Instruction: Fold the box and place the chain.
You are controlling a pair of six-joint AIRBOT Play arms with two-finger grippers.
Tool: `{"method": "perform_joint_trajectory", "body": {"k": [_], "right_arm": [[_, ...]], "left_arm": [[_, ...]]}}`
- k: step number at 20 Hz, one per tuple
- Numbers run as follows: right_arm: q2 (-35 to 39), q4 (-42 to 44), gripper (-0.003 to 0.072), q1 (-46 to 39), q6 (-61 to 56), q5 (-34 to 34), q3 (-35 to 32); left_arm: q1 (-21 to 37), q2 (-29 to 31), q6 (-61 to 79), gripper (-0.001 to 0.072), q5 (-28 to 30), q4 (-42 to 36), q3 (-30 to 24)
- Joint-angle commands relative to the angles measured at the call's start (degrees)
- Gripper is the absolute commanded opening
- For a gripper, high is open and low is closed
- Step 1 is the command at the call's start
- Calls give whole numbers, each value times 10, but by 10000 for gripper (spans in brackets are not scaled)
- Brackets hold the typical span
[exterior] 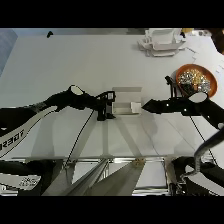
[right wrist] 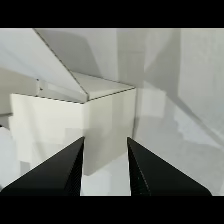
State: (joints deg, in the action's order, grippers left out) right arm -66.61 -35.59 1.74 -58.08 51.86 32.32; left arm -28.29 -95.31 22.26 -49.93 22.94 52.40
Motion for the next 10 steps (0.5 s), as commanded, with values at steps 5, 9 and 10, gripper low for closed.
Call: {"method": "perform_joint_trajectory", "body": {"k": [5, 9, 10], "right_arm": [[8, -4, 341, 3, -2, 9, 0], [8, -38, 414, 57, -35, -19, 9], [8, -61, 463, 78, -66, -33, 21]], "left_arm": [[0, 0, 0, 13, 0, 0, 0], [0, 0, 0, 13, 0, 0, 0], [0, 0, 0, 13, 0, 0, 0]]}}
